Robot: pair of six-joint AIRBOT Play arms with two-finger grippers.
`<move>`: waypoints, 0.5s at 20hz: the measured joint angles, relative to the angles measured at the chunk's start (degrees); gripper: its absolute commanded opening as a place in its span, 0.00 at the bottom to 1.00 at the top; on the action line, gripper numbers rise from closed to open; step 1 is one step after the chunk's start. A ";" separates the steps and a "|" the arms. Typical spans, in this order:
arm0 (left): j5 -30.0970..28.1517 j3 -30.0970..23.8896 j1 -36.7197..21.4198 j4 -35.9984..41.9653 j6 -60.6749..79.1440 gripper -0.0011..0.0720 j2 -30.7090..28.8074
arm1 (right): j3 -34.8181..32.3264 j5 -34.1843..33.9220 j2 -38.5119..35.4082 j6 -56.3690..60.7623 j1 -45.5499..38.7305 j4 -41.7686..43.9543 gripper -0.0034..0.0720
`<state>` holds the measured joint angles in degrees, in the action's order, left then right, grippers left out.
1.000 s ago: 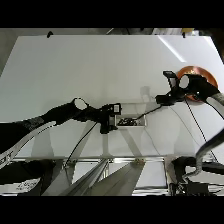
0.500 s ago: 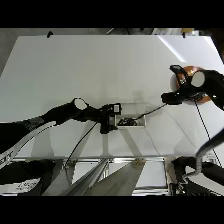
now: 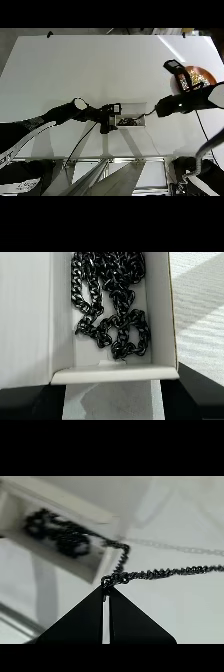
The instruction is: Fold the box and place the chain.
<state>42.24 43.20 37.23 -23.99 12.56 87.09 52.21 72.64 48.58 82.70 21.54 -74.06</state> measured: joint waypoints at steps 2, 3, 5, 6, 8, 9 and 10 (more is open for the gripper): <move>0.00 0.00 0.00 -0.02 0.00 0.36 0.00 | -0.04 -2.16 -0.68 0.00 4.96 1.84 0.06; 0.00 0.00 0.00 -0.02 0.00 0.36 0.00 | -0.07 -3.50 -0.83 0.02 7.10 2.60 0.06; 0.00 0.00 0.00 0.00 0.00 0.36 0.00 | -0.07 -6.47 -0.76 0.42 10.99 3.85 0.06; 0.00 0.00 0.00 0.00 0.00 0.36 0.00 | -0.07 -8.04 -0.35 0.74 12.66 4.24 0.06; 0.00 0.00 0.00 0.00 0.00 0.36 0.00 | -0.07 -10.16 1.09 1.42 14.99 4.68 0.06; 0.00 0.00 0.00 0.00 0.00 0.36 0.00 | -0.07 -10.93 2.08 1.64 15.69 4.83 0.06; 0.00 0.00 0.00 0.00 0.00 0.36 0.00 | -0.09 -11.54 3.32 1.99 16.26 4.74 0.06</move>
<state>42.24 43.20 37.23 -23.99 12.56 87.09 52.12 61.10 51.90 84.68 37.80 -69.32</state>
